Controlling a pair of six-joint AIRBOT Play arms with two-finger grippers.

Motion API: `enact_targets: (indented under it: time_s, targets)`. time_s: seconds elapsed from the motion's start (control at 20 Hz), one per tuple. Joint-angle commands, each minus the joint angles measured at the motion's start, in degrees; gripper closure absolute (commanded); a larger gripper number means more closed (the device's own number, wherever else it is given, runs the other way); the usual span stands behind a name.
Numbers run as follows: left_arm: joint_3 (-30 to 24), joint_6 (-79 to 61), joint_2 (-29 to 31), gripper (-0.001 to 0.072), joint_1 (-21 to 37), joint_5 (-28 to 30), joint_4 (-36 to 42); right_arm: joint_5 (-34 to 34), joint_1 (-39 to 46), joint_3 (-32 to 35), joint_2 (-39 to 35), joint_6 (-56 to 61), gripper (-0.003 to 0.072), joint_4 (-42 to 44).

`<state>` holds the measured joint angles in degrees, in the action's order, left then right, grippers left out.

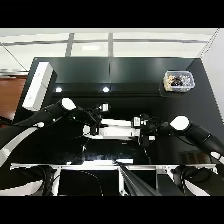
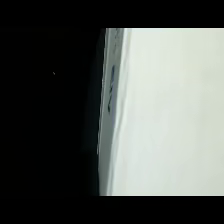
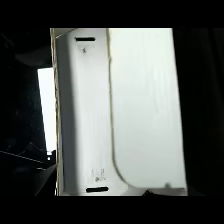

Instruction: Fold the box and place the chain.

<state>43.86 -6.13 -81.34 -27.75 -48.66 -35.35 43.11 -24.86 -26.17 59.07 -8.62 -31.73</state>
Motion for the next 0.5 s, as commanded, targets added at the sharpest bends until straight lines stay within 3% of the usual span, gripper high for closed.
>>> enact_targets:
  time_s: [0.0,0.45]
  targets:
    - [0.00,0.13,-0.02,0.0683,-0.02,0.46,0.04,0.11,-0.35,2.16,0.37,-2.27,0.0048,0.76]
    - [0.00,0.37,-0.02,0.0683,-0.02,0.44,0.02,-3.56,-1.33,2.14,4.83,-5.31,0.0049,2.71]
